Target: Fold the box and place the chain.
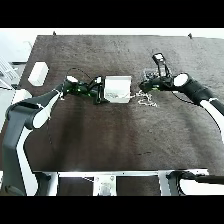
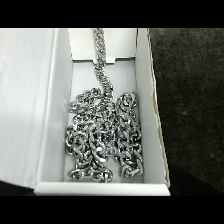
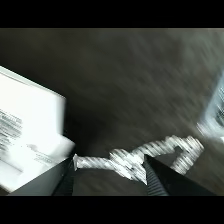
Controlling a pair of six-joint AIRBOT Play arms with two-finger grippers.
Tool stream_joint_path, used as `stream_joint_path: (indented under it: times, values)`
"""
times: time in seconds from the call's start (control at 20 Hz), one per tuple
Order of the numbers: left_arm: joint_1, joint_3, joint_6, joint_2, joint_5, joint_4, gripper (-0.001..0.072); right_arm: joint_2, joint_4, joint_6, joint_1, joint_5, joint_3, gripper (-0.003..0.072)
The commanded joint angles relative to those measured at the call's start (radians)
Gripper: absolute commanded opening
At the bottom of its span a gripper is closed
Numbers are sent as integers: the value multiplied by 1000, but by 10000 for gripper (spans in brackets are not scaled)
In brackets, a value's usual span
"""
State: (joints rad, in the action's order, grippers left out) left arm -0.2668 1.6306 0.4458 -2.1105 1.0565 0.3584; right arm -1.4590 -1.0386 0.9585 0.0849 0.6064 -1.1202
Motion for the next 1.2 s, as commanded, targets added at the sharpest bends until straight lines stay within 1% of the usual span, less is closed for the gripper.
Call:
stream_joint_path:
  times: [0.0, 0.2, 0.35, 0.4, 0.45, 0.5, 0.7, 0.9, 0.95, 1.0, 1.1, 1.15]
  values:
    - [0, 1, 0, 0, 0, 0, 290, -70, -21, -42, -76, 88, -28, 541]
    - [0, 1, 0, 1, 0, 0, 290, -180, -121, -43, -75, 184, -111, 569]
    - [0, 1, 0, 1, 0, 0, 290, -203, -184, -43, -75, 207, -134, 572]
    - [0, 1, 0, 1, 0, 0, 290, -203, -206, -43, -75, 207, -137, 626]
    - [0, 1, 0, 1, 0, 0, 290, -203, -226, -43, -75, 207, -140, 643]
    - [0, 1, 0, 1, 0, 0, 290, -203, -243, -43, -75, 206, -141, 643]
    - [0, 1, 0, 0, 0, 0, 289, -217, -244, -43, -74, 187, -144, 643]
    - [0, 1, 0, 0, 0, 0, 290, -271, -207, -43, -65, 188, -151, 642]
    - [0, 1, 0, 1, 0, 0, 290, -289, -204, -43, -54, 189, -151, 586]
    - [0, 1, 0, 0, 0, 0, 290, -305, -204, -43, -42, 192, -151, 500]
    - [0, 1, 0, 1, 0, 0, 290, -333, -204, -43, -21, 191, -152, 401]
    - [0, 1, 0, 1, 0, 0, 290, -341, -204, -40, -16, 187, -152, 314]
